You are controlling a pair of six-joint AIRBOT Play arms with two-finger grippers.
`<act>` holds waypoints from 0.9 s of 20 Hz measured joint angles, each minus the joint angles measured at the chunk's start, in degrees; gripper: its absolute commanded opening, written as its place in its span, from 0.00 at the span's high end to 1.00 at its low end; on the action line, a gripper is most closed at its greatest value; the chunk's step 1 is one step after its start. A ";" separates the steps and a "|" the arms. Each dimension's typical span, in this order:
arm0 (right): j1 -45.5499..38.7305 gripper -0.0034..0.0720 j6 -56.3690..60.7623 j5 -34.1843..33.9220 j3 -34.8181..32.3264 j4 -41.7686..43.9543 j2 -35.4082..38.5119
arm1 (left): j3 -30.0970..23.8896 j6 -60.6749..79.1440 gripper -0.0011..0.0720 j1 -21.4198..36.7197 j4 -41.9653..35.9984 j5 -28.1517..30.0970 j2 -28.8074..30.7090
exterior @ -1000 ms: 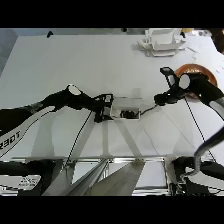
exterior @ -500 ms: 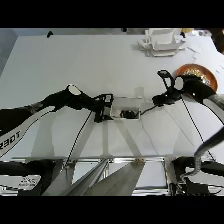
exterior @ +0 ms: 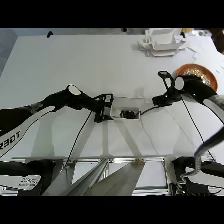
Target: Fold the box and place the chain.
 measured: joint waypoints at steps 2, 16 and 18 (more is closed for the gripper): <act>-0.07 0.93 0.00 0.48 0.00 -0.26 3.02 | 0.00 0.00 0.64 0.00 0.00 0.00 0.00; 3.85 0.93 -8.74 5.62 0.00 19.71 29.18 | 0.00 0.00 0.64 0.00 0.00 0.00 0.00; 7.58 0.93 -9.44 6.21 0.00 20.68 30.47 | 0.00 -0.02 0.64 0.00 0.00 0.00 0.00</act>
